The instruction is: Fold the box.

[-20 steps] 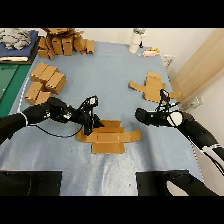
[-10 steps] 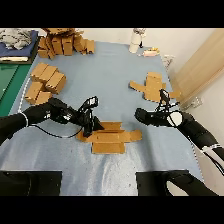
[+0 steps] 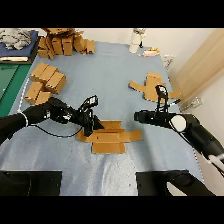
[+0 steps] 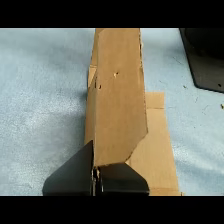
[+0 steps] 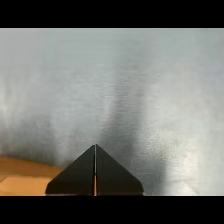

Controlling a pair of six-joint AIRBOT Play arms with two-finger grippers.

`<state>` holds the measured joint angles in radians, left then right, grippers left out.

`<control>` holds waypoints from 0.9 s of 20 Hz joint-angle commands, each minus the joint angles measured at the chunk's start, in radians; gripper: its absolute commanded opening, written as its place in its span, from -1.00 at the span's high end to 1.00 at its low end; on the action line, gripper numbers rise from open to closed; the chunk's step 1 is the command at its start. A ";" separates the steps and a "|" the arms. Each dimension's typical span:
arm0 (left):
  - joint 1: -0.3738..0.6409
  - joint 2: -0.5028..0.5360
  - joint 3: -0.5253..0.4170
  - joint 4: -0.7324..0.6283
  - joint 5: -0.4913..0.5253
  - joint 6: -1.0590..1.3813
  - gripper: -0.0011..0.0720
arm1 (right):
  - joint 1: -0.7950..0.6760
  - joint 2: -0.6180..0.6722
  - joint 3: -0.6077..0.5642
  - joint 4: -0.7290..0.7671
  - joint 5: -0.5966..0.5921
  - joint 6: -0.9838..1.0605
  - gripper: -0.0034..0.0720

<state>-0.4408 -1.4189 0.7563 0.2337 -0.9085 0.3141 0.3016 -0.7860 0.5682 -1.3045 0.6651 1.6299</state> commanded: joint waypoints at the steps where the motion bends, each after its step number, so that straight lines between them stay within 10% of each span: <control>1: -0.001 0.000 0.001 0.002 0.003 0.000 0.93 | 0.224 0.142 -0.001 -0.243 0.092 0.034 0.90; 8: -0.001 0.000 0.001 0.002 0.003 0.000 0.93 | 0.935 0.193 -0.186 -0.507 0.231 0.292 0.86; 11: -0.001 0.000 0.001 0.002 0.003 0.000 0.93 | 0.995 0.148 -0.204 -0.574 0.208 0.293 -0.27; 18: -0.002 0.000 0.001 0.002 0.000 0.000 0.93 | 0.995 0.075 -0.204 -0.684 0.176 0.248 -0.35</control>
<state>-0.4416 -1.4189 0.7563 0.2359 -0.9070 0.3141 1.2827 -0.6865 0.3679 -1.9133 0.8528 1.9099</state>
